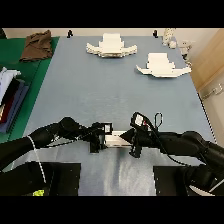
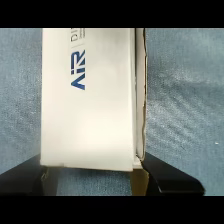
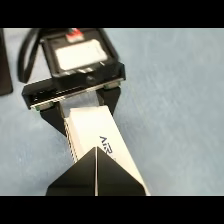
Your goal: Fold the box.
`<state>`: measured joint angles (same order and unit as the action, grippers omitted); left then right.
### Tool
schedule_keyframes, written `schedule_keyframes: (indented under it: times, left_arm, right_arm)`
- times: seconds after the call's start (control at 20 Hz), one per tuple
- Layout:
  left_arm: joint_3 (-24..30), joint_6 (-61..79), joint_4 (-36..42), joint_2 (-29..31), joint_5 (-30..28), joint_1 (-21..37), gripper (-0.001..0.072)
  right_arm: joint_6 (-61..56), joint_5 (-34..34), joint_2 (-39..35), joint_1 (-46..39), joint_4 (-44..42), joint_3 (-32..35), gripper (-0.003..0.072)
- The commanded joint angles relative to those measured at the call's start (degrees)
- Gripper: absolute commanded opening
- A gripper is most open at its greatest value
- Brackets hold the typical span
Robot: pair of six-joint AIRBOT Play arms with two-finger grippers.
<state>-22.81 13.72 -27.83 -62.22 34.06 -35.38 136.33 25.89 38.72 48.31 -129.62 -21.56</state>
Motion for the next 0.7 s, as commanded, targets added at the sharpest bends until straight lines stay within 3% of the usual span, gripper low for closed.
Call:
schedule_keyframes:
  times: [0.0,0.25,0.65]
  left_arm:
    - [-0.04,-0.02,0.0,0.04,0.0,0.02,0.0377]
    - [-0.04,0.0,0.0,0.04,-0.02,0.04,0.0377]
    - [-0.04,0.0,0.0,0.04,-0.02,0.04,0.0377]
  right_arm:
    - [-9.01,-7.19,-1.66,1.77,-4.31,5.75,0.0002]
    - [-12.22,-17.86,-1.33,6.19,-4.26,9.64,0.0002]
    - [-13.79,-18.8,3.89,6.47,-4.17,11.47,0.0002]
